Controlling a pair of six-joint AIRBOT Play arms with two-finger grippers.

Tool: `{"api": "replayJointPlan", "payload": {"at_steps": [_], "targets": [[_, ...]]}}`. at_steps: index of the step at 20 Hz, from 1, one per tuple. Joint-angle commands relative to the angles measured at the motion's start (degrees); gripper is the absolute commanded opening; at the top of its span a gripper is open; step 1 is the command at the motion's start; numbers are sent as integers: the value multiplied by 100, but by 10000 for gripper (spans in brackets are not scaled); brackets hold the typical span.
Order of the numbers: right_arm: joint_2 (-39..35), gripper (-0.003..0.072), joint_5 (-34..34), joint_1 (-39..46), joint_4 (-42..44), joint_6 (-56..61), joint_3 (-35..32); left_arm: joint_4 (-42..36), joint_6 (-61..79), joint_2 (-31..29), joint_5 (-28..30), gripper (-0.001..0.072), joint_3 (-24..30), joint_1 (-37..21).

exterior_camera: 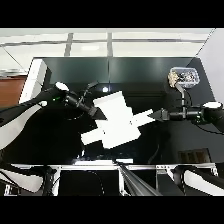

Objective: Fold the box and place the chain.

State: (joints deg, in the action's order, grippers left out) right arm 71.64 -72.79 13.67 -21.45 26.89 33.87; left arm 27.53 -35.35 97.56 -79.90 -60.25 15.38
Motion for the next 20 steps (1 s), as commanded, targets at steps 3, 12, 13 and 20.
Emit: {"api": "replayJointPlan", "payload": {"at_steps": [3,12,13,20], "targets": [[-2,149,20,-4,-153,-131,7,654,26,4,-9,26,-363,160],[-463,556,-975,-4,-1281,-575,1882,1937,216,-992,951,20,-374,909],[-682,556,-938,-17,-1353,-577,1882,1941,516,-1209,1464,21,-225,1126],[-1134,555,1353,-804,-2000,-2063,669,1720,2682,-1078,2909,27,83,1587]]}}
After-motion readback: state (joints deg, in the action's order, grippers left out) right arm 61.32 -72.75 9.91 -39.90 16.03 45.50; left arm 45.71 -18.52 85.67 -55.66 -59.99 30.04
